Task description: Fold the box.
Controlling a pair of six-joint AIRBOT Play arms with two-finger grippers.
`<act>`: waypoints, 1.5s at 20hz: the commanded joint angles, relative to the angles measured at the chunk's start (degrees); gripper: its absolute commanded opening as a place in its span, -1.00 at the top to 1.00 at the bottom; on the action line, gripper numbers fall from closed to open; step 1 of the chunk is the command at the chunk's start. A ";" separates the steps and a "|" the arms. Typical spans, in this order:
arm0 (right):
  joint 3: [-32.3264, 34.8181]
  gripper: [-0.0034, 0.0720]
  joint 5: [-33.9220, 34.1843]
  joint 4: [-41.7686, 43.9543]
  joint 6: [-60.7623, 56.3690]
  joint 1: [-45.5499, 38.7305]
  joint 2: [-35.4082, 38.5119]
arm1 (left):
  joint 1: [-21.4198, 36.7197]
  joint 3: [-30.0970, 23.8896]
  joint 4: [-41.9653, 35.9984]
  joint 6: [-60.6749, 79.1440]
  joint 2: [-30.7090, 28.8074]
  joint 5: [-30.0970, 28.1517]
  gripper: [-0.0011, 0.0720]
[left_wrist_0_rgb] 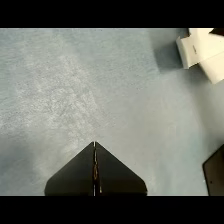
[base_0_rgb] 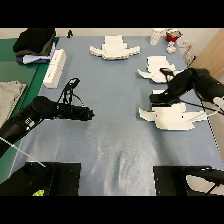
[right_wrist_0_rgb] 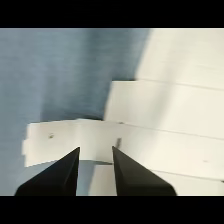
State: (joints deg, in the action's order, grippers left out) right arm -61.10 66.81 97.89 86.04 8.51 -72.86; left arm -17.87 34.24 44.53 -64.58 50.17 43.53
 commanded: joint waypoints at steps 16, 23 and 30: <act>-10.03 -0.31 13.40 13.25 32.59 -52.35 -19.69 | 0.00 0.00 -7.37 -0.02 -0.02 0.57 -0.46; -10.47 0.23 18.40 24.52 39.56 -51.67 -20.02 | 0.00 0.00 -7.37 -1.07 -0.02 1.22 -0.46; -10.43 0.90 19.06 32.52 34.21 -41.00 -19.78 | 0.00 0.00 -7.28 -0.81 -0.02 4.37 -0.46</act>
State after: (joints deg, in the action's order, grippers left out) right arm -71.53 85.14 126.54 123.63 -37.06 -92.79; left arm -17.87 34.24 37.23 -65.60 50.17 46.65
